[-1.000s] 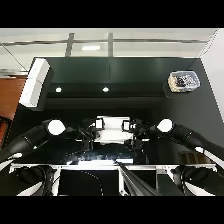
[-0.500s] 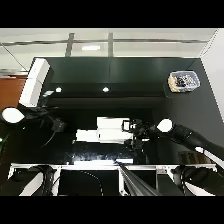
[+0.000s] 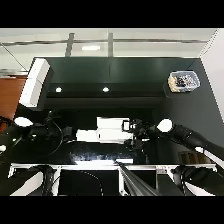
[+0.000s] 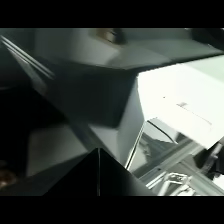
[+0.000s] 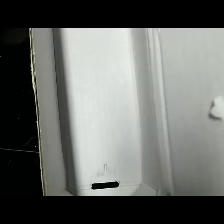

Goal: Fold the box and place the chain.

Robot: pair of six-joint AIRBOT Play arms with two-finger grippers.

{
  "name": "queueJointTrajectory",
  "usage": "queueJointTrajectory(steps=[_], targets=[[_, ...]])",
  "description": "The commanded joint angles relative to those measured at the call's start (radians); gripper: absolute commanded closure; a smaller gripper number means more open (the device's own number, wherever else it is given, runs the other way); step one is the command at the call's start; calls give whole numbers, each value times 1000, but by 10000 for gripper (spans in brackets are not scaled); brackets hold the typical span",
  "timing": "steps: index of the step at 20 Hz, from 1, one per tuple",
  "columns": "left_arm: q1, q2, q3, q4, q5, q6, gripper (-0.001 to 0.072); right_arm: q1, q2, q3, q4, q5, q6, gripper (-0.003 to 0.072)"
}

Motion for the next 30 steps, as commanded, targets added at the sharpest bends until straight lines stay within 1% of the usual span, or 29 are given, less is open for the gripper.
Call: queueJointTrajectory(steps=[1,4,6,9,10,11,12,13,14,16,18,20,22,24,26,27,28,30], targets=[[-123,-122,4,-118,74,62,681,1,-1,0,0,0,2,202],[-196,-160,55,-118,76,93,681,1,-1,0,0,0,2,202],[-209,-159,89,-119,61,93,681,1,-1,0,0,0,2,202],[-209,-157,140,-118,-13,92,679,1,-1,0,0,0,2,202],[-209,-152,158,-117,-38,93,657,1,-1,0,0,0,2,202],[-209,-146,175,-114,-62,100,500,1,-1,0,0,0,2,202],[-209,-137,194,-114,-88,115,247,1,-1,0,0,0,2,202],[-209,-129,211,-114,-108,115,15,1,-1,0,0,0,2,202],[-209,-123,230,-114,-131,114,-8,1,-1,0,0,0,2,202],[-214,-118,263,-110,-156,84,-7,1,-1,0,0,0,2,202],[-246,-117,280,-92,-147,47,-3,1,-1,0,0,0,2,202],[-311,-116,283,-84,-96,13,1,1,-1,0,0,0,2,202],[-382,-116,283,-84,-11,-37,29,1,-1,0,0,0,2,201],[-422,-116,283,-82,57,-79,37,1,-1,0,0,0,2,202],[-447,-116,284,-77,84,-124,47,1,-1,0,0,0,2,202],[-455,-116,288,-76,83,-130,158,1,-1,0,0,0,2,202],[-463,-116,293,-76,83,-131,216,1,-1,0,0,0,2,202],[-473,-116,305,-47,84,-183,217,1,-1,0,0,0,2,202]])
